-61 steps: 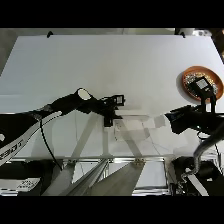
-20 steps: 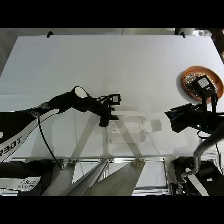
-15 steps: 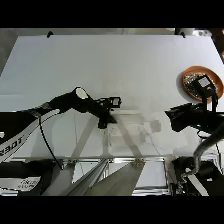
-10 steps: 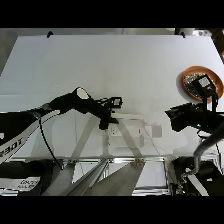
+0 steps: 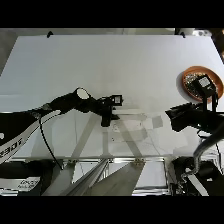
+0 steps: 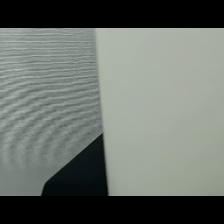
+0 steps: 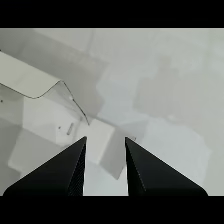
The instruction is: Fold the box and place the chain.
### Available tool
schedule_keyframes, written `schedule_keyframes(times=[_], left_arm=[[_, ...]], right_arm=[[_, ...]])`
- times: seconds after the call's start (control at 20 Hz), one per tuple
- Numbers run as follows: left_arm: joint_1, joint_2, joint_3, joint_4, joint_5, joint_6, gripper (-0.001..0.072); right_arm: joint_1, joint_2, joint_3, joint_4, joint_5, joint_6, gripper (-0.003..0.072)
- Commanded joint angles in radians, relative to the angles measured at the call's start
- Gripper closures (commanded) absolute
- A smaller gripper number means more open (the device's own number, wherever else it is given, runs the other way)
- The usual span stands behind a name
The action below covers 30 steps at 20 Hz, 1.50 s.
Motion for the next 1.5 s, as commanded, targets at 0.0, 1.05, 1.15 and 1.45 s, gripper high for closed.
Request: schedule_keyframes(times=[0.0, 1.05, 1.15, 1.45], left_arm=[[-0.004, 0.000, 0.000, 0.009, 0.051, 0.000, 0.0707], [-0.002, 0.060, 0.001, 0.203, -0.008, -0.049, 0.0706], [-0.002, 0.060, 0.001, 0.203, 0.004, -0.049, 0.0706], [-0.002, 0.060, 0.001, 0.203, 0.037, -0.049, 0.0703]], right_arm=[[-0.001, 0.001, 0.000, 0.000, 0.000, 0.000, 0.0439], [-0.001, 0.001, 0.000, 0.000, -0.028, -0.004, 0.0439], [-0.001, 0.001, 0.000, 0.000, -0.029, -0.004, 0.0439], [-0.001, 0.001, 0.000, 0.000, -0.029, -0.004, 0.0439]])
